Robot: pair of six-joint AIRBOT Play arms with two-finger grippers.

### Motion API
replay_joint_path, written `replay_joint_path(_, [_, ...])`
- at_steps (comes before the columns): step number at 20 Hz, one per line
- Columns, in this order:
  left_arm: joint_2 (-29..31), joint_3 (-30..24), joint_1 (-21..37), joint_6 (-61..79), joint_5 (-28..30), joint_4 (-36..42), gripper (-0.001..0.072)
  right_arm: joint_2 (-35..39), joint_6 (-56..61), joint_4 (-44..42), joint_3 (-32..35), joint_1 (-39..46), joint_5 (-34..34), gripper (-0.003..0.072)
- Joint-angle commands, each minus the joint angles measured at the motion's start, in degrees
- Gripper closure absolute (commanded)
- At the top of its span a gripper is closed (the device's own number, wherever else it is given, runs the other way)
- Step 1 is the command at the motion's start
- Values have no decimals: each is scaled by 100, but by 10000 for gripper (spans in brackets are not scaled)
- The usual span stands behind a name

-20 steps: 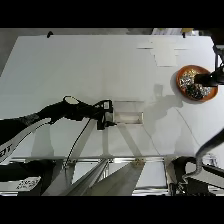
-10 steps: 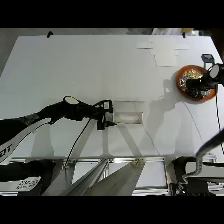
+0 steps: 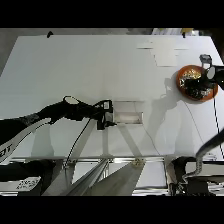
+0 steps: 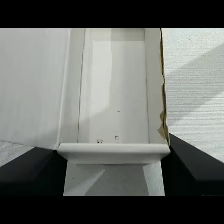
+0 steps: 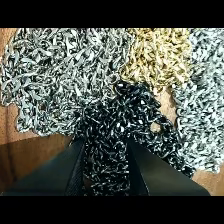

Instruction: Fold the box and place the chain.

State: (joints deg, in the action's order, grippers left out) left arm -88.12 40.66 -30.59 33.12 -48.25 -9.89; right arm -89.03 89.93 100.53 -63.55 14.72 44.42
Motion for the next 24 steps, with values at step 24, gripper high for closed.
replay_joint_path(24, [0, 4, 2, 2, 2, 0, 501, 2673, -693, -1821, 0, -2, 2057, 678])
